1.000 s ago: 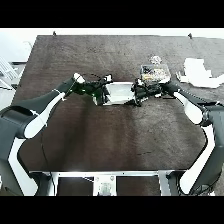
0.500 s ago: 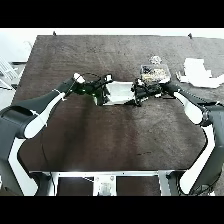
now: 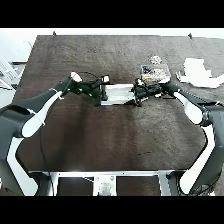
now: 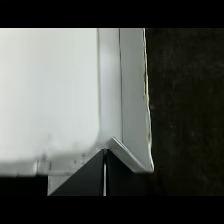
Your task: Fold the box and place the chain.
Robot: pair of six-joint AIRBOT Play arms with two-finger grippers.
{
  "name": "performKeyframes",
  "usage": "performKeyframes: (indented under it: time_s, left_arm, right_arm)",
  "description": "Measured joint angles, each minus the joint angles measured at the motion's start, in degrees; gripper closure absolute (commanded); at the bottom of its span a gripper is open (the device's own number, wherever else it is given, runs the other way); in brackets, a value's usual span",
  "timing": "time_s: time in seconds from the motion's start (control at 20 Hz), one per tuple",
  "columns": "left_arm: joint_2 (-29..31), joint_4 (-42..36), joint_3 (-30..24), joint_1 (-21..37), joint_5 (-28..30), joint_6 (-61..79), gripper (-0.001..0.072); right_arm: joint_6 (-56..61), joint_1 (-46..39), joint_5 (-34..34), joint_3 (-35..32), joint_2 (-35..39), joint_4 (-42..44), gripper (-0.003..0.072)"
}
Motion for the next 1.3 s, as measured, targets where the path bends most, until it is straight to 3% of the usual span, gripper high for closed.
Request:
performKeyframes:
  time_s: [0.45,0.7,0.95,1.3]
  left_arm:
    - [8.5,-1.0,-0.2,6.9,-13.3,-1.4,0.0694]
    - [13.7,-1.7,-4.4,9.6,-15.0,-9.8,0.0694]
    - [17.4,-2.4,-11.0,11.8,-10.7,-20.9,0.0694]
    - [18.6,-2.6,-19.5,13.0,1.6,-40.2,0.0691]
  right_arm:
    - [0.0,0.0,0.0,0.0,0.0,0.0,0.0110]
    - [0.0,0.0,0.0,0.0,0.0,0.0,0.0110]
    - [0.0,0.0,0.0,0.0,0.0,0.0,0.0110]
    - [0.0,0.0,0.0,0.0,0.0,0.0,0.0110]
